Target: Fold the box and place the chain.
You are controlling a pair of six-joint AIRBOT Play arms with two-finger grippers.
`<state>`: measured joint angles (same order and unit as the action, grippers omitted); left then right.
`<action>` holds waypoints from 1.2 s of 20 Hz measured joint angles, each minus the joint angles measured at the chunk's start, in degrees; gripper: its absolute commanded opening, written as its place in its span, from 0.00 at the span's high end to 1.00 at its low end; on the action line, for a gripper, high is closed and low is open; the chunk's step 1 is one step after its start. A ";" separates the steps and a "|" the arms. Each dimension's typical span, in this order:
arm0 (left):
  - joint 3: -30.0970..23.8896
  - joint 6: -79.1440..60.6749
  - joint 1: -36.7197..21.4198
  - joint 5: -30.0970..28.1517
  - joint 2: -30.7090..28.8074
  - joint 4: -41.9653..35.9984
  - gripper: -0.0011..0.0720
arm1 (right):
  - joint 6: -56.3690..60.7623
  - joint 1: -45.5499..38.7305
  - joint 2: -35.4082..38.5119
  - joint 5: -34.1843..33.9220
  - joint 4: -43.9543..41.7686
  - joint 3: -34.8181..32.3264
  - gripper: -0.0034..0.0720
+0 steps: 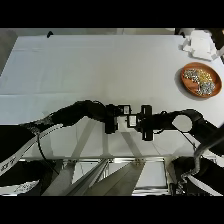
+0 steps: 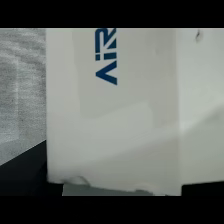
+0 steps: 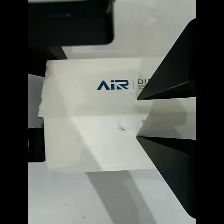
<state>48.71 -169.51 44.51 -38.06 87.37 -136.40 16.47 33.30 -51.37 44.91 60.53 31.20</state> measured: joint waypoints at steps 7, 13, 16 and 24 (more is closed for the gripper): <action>0.00 0.04 0.00 0.00 0.00 -0.02 0.53 | 1.68 0.26 -0.79 -0.55 -3.30 0.00 0.61; 0.00 0.11 0.00 0.00 0.00 -0.04 0.53 | 4.02 0.26 -3.08 -2.27 -2.69 0.00 0.61; 0.00 0.17 0.00 0.00 0.00 -0.07 0.53 | 4.52 0.26 -3.43 -3.10 -2.23 -0.02 0.62; 0.00 0.24 -0.02 0.07 0.00 -0.11 0.53 | 7.56 0.31 -3.58 -5.20 0.83 -0.02 0.62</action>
